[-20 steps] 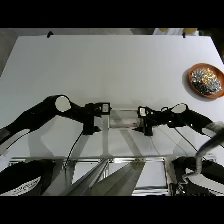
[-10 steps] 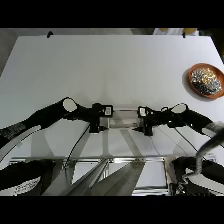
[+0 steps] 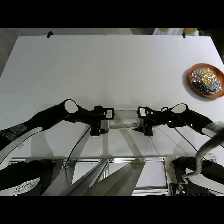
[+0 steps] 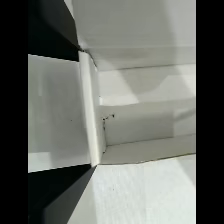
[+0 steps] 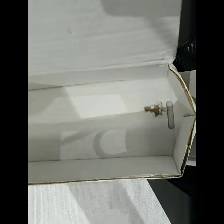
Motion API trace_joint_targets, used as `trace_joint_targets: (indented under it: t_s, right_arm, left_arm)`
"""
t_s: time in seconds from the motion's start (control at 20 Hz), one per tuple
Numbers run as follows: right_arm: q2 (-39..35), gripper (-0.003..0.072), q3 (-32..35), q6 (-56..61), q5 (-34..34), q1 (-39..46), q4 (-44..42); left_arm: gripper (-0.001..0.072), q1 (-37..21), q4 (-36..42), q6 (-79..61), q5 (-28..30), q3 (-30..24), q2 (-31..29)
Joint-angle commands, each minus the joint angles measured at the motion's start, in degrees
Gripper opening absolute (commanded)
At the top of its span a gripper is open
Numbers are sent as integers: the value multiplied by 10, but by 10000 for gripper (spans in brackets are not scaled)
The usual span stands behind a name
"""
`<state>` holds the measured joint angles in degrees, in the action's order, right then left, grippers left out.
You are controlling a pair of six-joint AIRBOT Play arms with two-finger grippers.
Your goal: Fold the box and place the chain.
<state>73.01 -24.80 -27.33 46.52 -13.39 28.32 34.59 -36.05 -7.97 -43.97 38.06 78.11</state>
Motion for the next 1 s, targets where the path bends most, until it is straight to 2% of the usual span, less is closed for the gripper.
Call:
trace_joint_targets:
  t_s: [0.0, 0.15, 0.5, 0.65, 0.7, 0.75, 0.85, 0.9, 0.95]
  right_arm:
    - [0, 336, 0, 1, 0, 0, 0]
    - [0, 336, 0, 1, 0, 0, 0]
    - [0, 336, 0, 1, 0, 0, 0]
    - [0, 336, 0, 1, 0, 0, 0]
    - [0, 336, 0, 1, 0, 0, 0]
    - [0, 336, 0, 1, 0, 0, 0]
    - [0, 336, 0, 1, 0, 0, 0]
    - [0, 336, 0, 1, 0, 0, 0]
    - [0, 336, 0, 1, 0, 0, 0]
  left_arm:
    - [699, 2, 37, -2, 14, -12, 0]
    - [698, 2, 58, -3, 40, -24, 4]
    - [696, 20, 122, -107, 59, -25, 22]
    - [694, 21, 127, -113, 60, -26, 29]
    - [677, 21, 127, -113, 60, -26, 34]
    - [605, 22, 127, -113, 60, -26, 38]
    - [505, 24, 132, -113, 61, -27, 39]
    - [418, 24, 134, -113, 60, -27, 39]
    - [384, 24, 134, -113, 60, -27, 39]
